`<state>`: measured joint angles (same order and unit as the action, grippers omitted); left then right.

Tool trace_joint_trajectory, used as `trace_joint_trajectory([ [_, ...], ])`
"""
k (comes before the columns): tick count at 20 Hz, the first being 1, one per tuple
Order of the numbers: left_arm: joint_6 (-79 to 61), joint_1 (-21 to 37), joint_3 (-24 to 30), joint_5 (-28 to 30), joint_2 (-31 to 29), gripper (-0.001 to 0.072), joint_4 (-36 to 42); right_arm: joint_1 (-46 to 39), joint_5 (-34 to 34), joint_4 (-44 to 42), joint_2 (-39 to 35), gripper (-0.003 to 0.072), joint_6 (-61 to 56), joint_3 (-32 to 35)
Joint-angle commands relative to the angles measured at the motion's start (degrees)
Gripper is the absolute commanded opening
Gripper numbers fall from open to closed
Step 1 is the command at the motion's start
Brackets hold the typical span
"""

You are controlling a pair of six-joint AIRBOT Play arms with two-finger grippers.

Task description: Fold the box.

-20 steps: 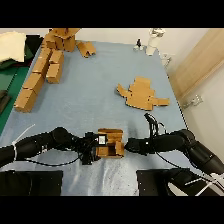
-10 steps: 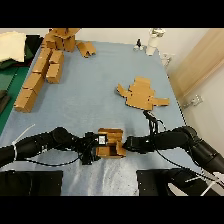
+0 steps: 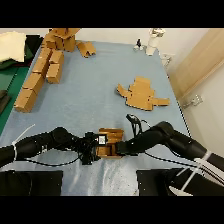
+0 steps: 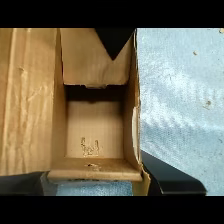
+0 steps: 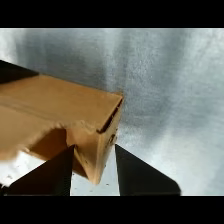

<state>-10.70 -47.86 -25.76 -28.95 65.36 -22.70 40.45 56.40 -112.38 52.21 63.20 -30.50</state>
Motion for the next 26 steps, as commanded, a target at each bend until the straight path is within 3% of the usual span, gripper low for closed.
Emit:
trace_joint_trajectory([
  [1,0.0,0.02,-0.02,0.02,0.0,0.056,-0.02,6.27,2.25,12.52,6.43,0.0394,-12.33,-5.81],
  [6,0.0,0.02,-0.02,0.02,0.0,0.056,-0.02,13.18,10.91,24.61,13.51,0.0361,-29.09,-13.86],
  [12,0.0,0.02,-0.02,0.02,0.0,0.056,-0.02,15.74,11.82,23.45,22.91,0.0355,-31.71,-17.88],
  [13,0.0,0.02,-0.02,0.02,0.0,0.056,-0.02,16.11,12.33,23.45,23.69,0.0258,-31.69,-18.08],
  [14,0.0,0.02,-0.02,0.02,0.0,0.056,-0.02,16.13,13.11,23.45,24.11,0.021,-31.69,-18.12],
  [15,0.0,0.02,-0.02,0.04,0.0,0.056,-0.02,16.11,13.64,23.45,24.15,0.0062,-31.65,-18.12],
  [16,0.0,0.02,-0.02,0.02,0.0,0.056,-0.02,16.11,13.88,23.45,24.15,0.0003,-31.21,-18.14],
  [18,0.0,0.02,-0.02,0.02,0.0,0.056,-0.02,16.11,13.94,23.52,24.15,0.0002,-30.4,-18.21],
  [19,0.0,0.02,-0.02,0.02,0.0,0.056,-0.02,16.11,13.62,23.82,24.15,0.0004,-29.68,-18.4],
  [20,0.0,0.02,-0.02,0.02,0.0,0.056,-0.02,16.11,13.31,24.15,24.13,0.0133,-29.62,-18.71],
  [21,0.0,0.02,-0.02,0.02,0.0,0.056,-0.02,16.11,13.25,24.39,24.13,0.0347,-29.64,-19.06],
  [22,0.0,0.02,-0.02,0.02,0.0,0.056,-0.02,16.11,13.44,24.57,24.13,0.0389,-29.57,-19.58],
  [26,0.0,0.02,-0.02,0.02,0.0,0.056,-0.02,16.11,16.11,24.55,22.69,0.0407,-29.09,-20.98],
])
